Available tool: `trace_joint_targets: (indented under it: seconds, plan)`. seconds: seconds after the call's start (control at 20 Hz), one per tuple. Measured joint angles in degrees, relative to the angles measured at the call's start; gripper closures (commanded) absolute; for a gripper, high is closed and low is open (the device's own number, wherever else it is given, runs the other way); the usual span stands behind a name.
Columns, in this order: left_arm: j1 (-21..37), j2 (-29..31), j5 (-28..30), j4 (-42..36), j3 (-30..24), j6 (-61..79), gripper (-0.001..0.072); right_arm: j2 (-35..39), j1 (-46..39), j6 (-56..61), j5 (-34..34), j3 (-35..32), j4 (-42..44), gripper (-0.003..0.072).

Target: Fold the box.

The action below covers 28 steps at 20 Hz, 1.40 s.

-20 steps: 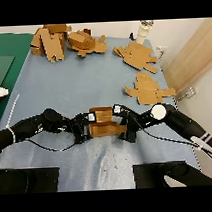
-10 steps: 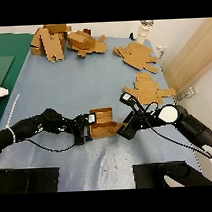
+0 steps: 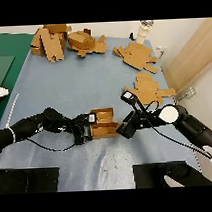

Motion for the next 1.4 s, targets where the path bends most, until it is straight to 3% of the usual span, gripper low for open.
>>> trace_joint_targets:
  seconds: [0.5,0.55,0.6,0.7,0.8,0.85,1.4]
  plan:
    - [-0.11,-0.79,1.42,-0.35,0.28,-1.07,0.0092,0.0,-0.02,0.04,-0.33,0.0,0.0,-0.0009]
    - [-0.17,-0.81,1.68,-0.44,0.28,-1.16,0.0091,0.0,-0.02,0.04,-0.35,0.0,0.0,0.0149]
    - [-0.22,-0.83,1.79,-0.46,0.28,-1.29,0.0091,0.0,-0.02,0.04,-0.35,0.0,0.0,0.0388]
    - [-0.24,-0.83,2.03,-0.52,0.33,-1.36,0.0091,0.0,-0.02,0.09,-0.37,0.0,0.0,0.0514]
    - [-0.24,-0.83,2.14,-0.55,0.33,-1.49,-0.0008,0.0,-0.02,0.09,-0.5,0.0,0.02,0.0565]
    - [-0.24,-0.83,2.25,-0.61,0.33,-1.53,-0.0008,0.0,-0.02,0.09,-0.59,0.0,0.04,0.061]
    - [-0.31,-0.83,2.84,-2.12,0.39,-1.73,-0.0008,0.0,-0.02,1.53,-0.79,0.02,0.68,0.061]
